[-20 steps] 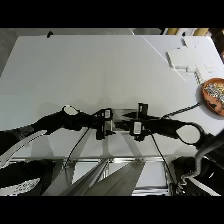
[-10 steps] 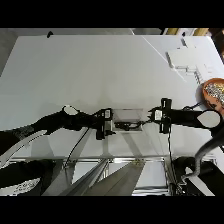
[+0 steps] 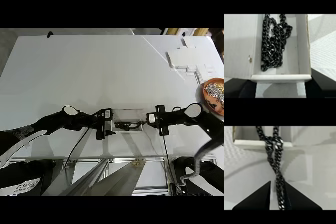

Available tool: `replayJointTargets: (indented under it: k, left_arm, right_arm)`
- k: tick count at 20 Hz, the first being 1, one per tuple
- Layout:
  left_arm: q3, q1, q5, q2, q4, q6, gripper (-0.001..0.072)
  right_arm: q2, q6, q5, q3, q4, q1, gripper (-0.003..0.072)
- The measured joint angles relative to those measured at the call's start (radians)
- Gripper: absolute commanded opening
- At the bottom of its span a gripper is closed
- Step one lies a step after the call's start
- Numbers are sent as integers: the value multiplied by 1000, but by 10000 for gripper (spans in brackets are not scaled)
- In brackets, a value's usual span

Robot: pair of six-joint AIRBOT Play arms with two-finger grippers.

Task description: Fold the box and place the chain.

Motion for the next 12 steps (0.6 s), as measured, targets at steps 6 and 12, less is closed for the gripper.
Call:
replayJointTargets:
  k: [6,12]
  left_arm:
    - [0,0,0,0,0,0,211]
    - [0,0,0,0,0,0,211]
  right_arm:
    - [-12,3,-19,0,-31,47,14]
    - [225,205,70,0,-124,54,15]
